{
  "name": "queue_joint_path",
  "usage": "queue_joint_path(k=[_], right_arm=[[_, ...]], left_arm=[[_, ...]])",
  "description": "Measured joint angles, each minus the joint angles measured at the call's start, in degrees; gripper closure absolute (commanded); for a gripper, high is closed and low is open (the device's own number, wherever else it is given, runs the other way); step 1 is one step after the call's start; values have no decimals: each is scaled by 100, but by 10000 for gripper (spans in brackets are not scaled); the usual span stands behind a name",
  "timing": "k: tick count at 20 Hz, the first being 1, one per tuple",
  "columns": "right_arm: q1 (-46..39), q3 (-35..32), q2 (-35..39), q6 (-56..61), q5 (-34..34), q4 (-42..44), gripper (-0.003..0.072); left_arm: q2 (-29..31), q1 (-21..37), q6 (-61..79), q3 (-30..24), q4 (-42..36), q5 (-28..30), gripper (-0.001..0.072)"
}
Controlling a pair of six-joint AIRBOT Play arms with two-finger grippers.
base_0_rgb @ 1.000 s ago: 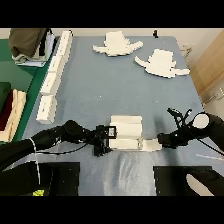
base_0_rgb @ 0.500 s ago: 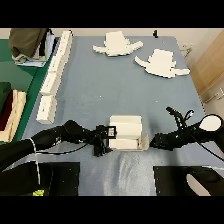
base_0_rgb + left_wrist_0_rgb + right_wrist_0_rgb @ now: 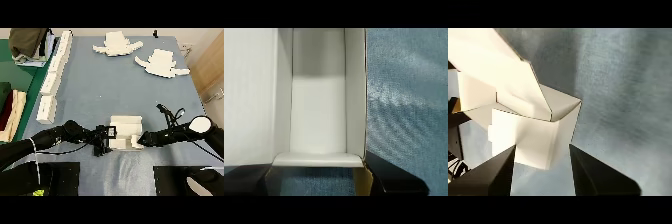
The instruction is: Fold the box.
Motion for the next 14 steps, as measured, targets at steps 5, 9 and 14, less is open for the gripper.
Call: queue_joint_path(k=[5, 9, 14], right_arm=[[1095, 525, -647, 1161, -415, -1025, 231], [2076, 1115, -1071, 2747, -365, -2417, 250], [3051, 1565, -1759, 4387, 199, -3709, 343]], left_arm=[[0, 0, 0, 0, -2, 0, 173], [0, 0, 0, 0, -2, 0, 173], [0, 0, 0, 0, -2, 0, 173]])
